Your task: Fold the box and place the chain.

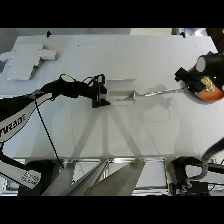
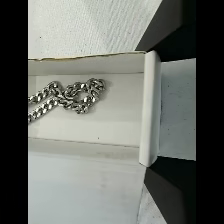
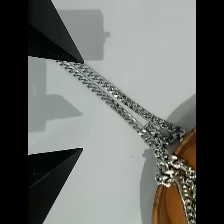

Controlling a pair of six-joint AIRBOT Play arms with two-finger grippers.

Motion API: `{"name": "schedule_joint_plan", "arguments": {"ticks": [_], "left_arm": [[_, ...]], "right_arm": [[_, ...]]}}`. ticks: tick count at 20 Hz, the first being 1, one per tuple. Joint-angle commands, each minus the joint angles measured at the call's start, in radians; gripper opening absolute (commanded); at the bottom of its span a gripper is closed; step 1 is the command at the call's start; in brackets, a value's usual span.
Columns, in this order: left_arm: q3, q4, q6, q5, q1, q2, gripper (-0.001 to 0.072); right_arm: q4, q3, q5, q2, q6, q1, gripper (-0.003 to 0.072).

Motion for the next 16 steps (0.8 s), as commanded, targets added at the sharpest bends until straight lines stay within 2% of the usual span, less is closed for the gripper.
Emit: {"name": "schedule_joint_plan", "arguments": {"ticks": [1, 4, 6, 8, 10, 12, 14, 16], "left_arm": [[0.0, 0.0, 0.0, 0.0, 0.0, 0.0, 0.0501], [0.0, 0.0, 0.0, 0.0, 0.0, 0.0, 0.0501], [0.0, 0.0, 0.0, 0.0, 0.0, 0.0, 0.0501], [0.0, 0.0, 0.0, 0.0, 0.0, 0.0, 0.0501], [0.0, 0.0, 0.0, 0.0, 0.0, 0.0, 0.0501], [0.0, 0.0, 0.0, 0.0, 0.0, 0.0, 0.0501], [0.0, 0.0, 0.0, 0.0, 0.0, 0.0, 0.0501], [0.0, 0.0, 0.0, 0.0, 0.0, 0.0, 0.0501]], "right_arm": [[-0.098, 0.0, 0.05, -0.064, 0.244, 0.016, 0.0581], [-0.123, 0.0, -0.006, -0.119, 0.271, 0.016, 0.0581], [-0.144, 0.0, -0.004, -0.153, 0.322, 0.016, 0.0581], [-0.19, 0.0, -0.009, -0.177, 0.38, 0.016, 0.058], [-0.251, 0.0, -0.065, -0.193, 0.391, 0.013, 0.0576], [-0.275, 0.0, -0.083, -0.205, 0.391, 0.001, 0.0511], [-0.284, 0.0, -0.084, -0.215, 0.394, -0.01, 0.048], [-0.293, 0.0, -0.095, -0.222, 0.394, -0.014, 0.0344]]}}
